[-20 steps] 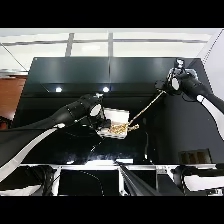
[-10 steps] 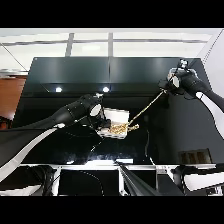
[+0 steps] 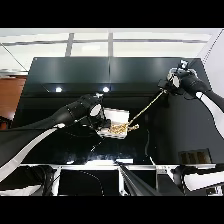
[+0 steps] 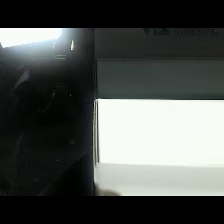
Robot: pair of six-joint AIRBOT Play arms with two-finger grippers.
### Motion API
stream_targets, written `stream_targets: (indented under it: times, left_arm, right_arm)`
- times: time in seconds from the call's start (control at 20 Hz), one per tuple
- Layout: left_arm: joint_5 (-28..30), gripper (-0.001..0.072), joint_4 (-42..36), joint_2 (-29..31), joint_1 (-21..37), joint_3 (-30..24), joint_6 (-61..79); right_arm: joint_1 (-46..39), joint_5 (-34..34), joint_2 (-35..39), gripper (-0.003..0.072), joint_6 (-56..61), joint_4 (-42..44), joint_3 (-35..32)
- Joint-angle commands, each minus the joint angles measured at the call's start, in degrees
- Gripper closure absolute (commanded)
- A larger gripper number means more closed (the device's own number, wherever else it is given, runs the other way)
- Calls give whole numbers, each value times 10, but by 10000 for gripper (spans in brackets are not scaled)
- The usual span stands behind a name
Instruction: Fold the box and place the chain.
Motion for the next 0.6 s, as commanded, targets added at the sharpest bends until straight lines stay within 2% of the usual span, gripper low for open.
stream_targets:
  times: [0.0,0.05,0.1,0.15,0.2,0.3,0.4,0.55]
  left_arm:
    - [0,678,0,0,0,0,0]
    - [0,678,0,0,0,0,0]
    - [0,677,0,0,0,0,0]
    - [0,678,0,0,0,0,0]
    - [0,678,0,0,0,0,0]
    - [0,677,0,0,0,0,0]
    - [0,677,0,0,0,0,0]
    - [0,677,0,0,0,0,0]
  right_arm:
    - [0,9,-4,211,-4,2,1]
    - [0,12,-7,211,-17,9,1]
    - [0,13,-7,252,-30,15,1]
    - [0,17,-7,479,-35,15,1]
    - [0,22,-7,559,-37,16,1]
    - [0,31,-6,561,-37,16,2]
    - [0,51,-6,649,-42,16,10]
    - [0,78,10,650,-101,27,22]
